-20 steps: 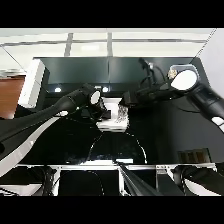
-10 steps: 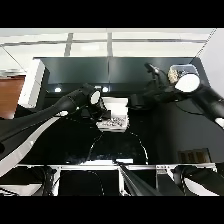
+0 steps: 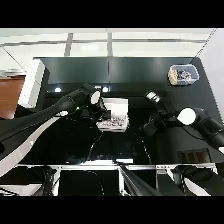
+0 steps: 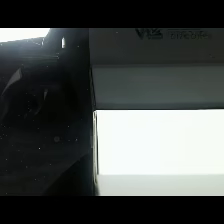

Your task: Fold the box and place the chain.

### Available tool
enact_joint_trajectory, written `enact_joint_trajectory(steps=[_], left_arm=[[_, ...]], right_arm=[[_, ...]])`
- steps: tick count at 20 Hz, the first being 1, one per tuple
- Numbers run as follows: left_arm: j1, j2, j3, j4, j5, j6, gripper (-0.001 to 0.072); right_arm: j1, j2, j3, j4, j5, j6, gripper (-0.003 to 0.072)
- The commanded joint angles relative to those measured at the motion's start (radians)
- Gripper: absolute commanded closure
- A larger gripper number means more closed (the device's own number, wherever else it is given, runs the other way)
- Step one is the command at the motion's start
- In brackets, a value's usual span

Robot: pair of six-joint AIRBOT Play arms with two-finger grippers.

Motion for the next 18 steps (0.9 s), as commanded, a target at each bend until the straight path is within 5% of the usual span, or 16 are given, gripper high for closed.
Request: enact_joint_trajectory(steps=[1,5,18], left_arm=[[0.000,0.000,0.000,0.000,0.000,0.000,0.0681],[0.000,0.000,0.000,0.000,0.000,0.000,0.0681],[0.000,0.000,0.000,0.000,-0.003,0.000,0.0681]], right_arm=[[0.025,-0.077,-0.037,0.182,-0.159,-0.494,-0.0023],[0.029,-0.176,-0.035,0.459,-0.150,-0.962,-0.0016],[0.065,-0.330,0.076,0.455,-0.170,-1.024,-0.0016]])
